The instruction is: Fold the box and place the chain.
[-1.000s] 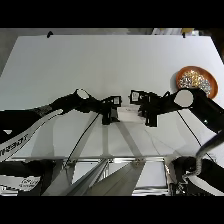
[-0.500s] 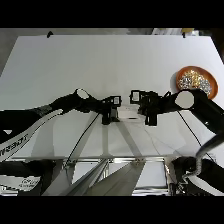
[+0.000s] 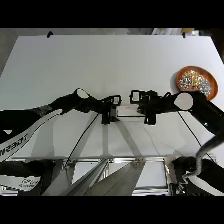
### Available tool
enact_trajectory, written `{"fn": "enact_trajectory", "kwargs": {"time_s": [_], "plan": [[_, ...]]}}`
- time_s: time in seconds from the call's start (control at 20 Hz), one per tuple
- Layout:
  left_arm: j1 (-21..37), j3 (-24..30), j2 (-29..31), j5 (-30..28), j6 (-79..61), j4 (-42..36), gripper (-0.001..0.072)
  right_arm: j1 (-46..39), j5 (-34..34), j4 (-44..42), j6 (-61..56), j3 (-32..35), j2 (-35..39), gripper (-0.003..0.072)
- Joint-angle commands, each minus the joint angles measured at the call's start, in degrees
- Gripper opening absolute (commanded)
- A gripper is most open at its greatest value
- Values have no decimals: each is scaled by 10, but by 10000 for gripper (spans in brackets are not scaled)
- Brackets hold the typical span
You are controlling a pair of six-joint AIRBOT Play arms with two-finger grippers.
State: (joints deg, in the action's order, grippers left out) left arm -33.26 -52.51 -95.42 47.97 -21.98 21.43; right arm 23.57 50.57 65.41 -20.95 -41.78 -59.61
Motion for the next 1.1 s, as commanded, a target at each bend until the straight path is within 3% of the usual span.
{"fn": "enact_trajectory", "kwargs": {"time_s": [0.0,0.3,0.45,0.85,0.95,1.05], "plan": [[0,0,0,3,-1,0,270,0,-5,-4,1,14,0,105],[0,0,0,3,-1,0,270,0,28,-43,12,33,0,125],[0,0,0,3,-1,0,270,0,45,-53,20,33,0,206],[0,0,0,3,-1,0,270,0,43,-94,20,33,25,204],[0,0,0,3,-1,0,270,0,39,-100,20,33,25,174],[0,0,0,3,-1,0,270,0,20,-100,19,33,23,22]]}}
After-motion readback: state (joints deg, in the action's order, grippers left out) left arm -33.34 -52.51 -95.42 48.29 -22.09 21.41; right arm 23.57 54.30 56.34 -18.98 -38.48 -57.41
